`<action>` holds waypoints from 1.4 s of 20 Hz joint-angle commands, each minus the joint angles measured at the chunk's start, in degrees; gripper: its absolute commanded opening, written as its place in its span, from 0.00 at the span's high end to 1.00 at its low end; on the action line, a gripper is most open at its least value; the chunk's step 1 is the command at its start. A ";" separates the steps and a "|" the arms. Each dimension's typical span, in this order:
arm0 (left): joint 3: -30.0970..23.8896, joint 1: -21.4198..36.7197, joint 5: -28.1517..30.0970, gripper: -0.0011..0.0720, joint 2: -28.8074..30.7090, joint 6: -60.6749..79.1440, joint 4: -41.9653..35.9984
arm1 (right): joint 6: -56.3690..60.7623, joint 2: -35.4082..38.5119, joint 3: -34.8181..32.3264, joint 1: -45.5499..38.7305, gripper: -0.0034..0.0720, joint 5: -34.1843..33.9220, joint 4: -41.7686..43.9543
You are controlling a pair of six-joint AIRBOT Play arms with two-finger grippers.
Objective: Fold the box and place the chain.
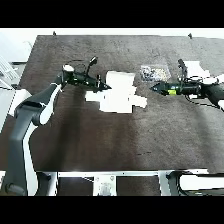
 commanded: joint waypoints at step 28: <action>-16.15 2.10 8.52 0.96 4.57 21.84 1.92 | -10.34 0.57 -4.63 -0.11 0.67 -2.58 4.85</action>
